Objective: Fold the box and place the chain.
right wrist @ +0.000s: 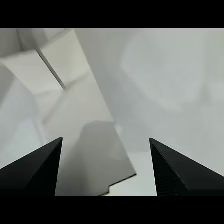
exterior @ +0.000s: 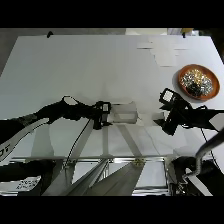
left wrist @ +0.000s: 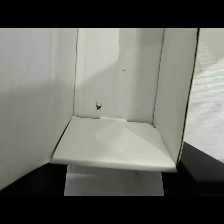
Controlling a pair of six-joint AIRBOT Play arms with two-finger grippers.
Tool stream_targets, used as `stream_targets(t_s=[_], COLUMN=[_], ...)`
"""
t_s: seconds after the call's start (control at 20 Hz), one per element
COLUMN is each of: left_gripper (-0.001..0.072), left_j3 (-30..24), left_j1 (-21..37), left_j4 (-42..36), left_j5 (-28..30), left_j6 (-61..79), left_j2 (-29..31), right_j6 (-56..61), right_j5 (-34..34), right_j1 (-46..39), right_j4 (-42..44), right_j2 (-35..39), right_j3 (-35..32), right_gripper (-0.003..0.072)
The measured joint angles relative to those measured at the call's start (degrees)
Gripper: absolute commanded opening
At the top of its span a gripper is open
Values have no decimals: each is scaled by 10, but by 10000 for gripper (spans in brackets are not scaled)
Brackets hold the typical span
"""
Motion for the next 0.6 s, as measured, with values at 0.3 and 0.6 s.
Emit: stream_targets(t_s=[0.3,0.6], left_gripper=[71,71], left_j3=[0,0], left_j1=[0,0], left_j4=[-1,-1], left_j5=[-1,-1], left_j6=[0,-1], left_j2=[0,0], right_j6=[35,95], right_j5=[-3,-15], right_j1=[0,0], right_j4=[-12,-67], right_j2=[1,16], right_j3=[33,70], right_gripper=[696,462])
